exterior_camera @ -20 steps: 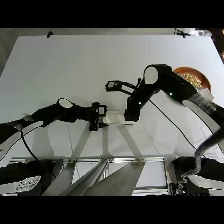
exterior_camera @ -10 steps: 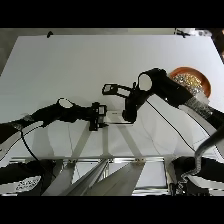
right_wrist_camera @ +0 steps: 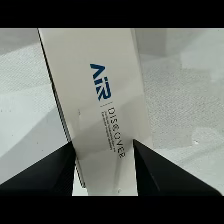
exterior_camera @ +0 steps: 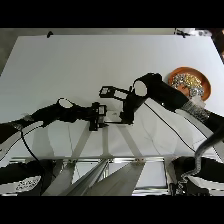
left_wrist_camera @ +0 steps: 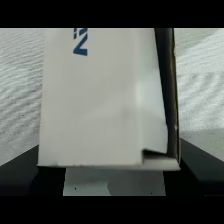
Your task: Fold the box and place the chain.
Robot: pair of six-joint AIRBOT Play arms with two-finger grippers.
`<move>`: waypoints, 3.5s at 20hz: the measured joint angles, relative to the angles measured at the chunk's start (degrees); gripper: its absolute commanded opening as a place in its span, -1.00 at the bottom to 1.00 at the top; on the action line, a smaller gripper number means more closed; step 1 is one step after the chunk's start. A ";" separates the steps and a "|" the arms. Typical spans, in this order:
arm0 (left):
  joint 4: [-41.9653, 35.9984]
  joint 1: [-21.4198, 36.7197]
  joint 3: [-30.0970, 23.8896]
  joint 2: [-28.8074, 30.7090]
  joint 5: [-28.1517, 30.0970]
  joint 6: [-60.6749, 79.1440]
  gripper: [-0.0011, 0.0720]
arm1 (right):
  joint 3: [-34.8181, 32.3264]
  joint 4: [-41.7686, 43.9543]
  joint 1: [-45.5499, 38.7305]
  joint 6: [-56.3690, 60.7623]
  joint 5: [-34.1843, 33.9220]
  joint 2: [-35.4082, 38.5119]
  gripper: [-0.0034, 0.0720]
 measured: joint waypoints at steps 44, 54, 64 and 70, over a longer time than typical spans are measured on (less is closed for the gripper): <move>0.07 0.00 0.00 -0.02 0.00 0.07 -0.40 | -23.02 30.14 1.46 0.59 -28.81 13.92 -0.90; 0.04 0.00 0.00 -0.02 0.00 0.07 -0.40 | -28.74 37.77 1.70 -3.48 -37.92 14.05 -0.90; 0.13 -0.02 0.00 -0.02 -0.04 0.35 -0.40 | -33.33 39.01 3.28 -3.87 -38.47 14.03 -0.90; 0.11 -0.02 0.00 -0.02 -0.02 0.09 -0.40 | -33.79 39.08 3.34 -3.89 -38.71 14.19 -0.89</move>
